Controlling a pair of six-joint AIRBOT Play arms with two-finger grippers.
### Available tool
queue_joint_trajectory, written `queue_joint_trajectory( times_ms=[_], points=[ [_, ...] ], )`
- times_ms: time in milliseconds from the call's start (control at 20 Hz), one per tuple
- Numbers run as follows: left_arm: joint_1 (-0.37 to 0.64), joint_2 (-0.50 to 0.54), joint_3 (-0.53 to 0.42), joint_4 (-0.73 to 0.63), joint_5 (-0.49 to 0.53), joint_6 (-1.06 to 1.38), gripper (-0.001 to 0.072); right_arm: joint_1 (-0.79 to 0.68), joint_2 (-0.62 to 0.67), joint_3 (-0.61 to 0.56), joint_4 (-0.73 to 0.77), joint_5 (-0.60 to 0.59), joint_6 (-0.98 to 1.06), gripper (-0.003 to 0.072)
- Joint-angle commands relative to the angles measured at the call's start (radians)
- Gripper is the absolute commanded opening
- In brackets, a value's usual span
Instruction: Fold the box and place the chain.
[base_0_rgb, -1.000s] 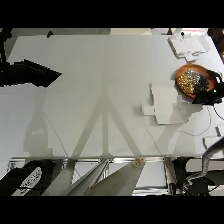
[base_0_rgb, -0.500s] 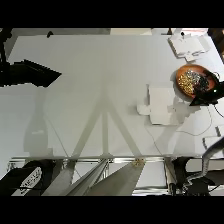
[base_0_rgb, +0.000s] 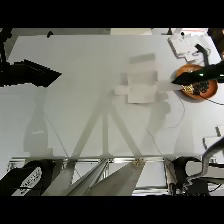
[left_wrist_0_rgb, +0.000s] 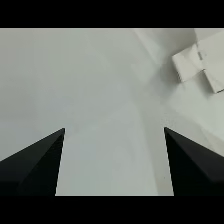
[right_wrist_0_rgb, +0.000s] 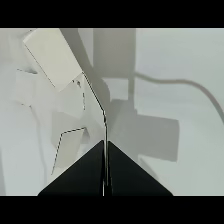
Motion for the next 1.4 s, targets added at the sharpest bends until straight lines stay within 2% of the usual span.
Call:
queue_joint_trajectory(
  times_ms=[0, 350, 450, 650, 1250, 1350],
  points=[
    [0.0, 0.001, 0.0, 0.0, 0.0, 0.0, 0.07, 0.159, 0.011, -0.045, 0.068, -0.18, -0.035, 0.0006],
    [0.0, 0.001, 0.0, 0.0, 0.0, 0.0, 0.07, 0.418, 0.011, -0.28, 0.15, -0.539, -0.035, 0.0006],
    [0.0, 0.001, 0.0, 0.0, 0.0, 0.0, 0.07, 0.467, 0.011, -0.306, 0.149, -0.595, -0.034, 0.0006],
    [0.0, 0.001, 0.0, 0.0, 0.0, 0.0, 0.07, 0.488, 0.013, -0.306, 0.156, -0.622, -0.022, 0.0007],
    [0.0, 0.0, 0.0, -0.002, 0.011, -0.001, 0.07, 0.489, 0.013, -0.305, 0.153, -0.591, -0.023, 0.0009],
    [0.0, 0.001, 0.0, -0.061, 0.006, -0.002, 0.07, 0.489, 0.013, -0.305, 0.153, -0.591, -0.023, 0.0009]
  ],
)
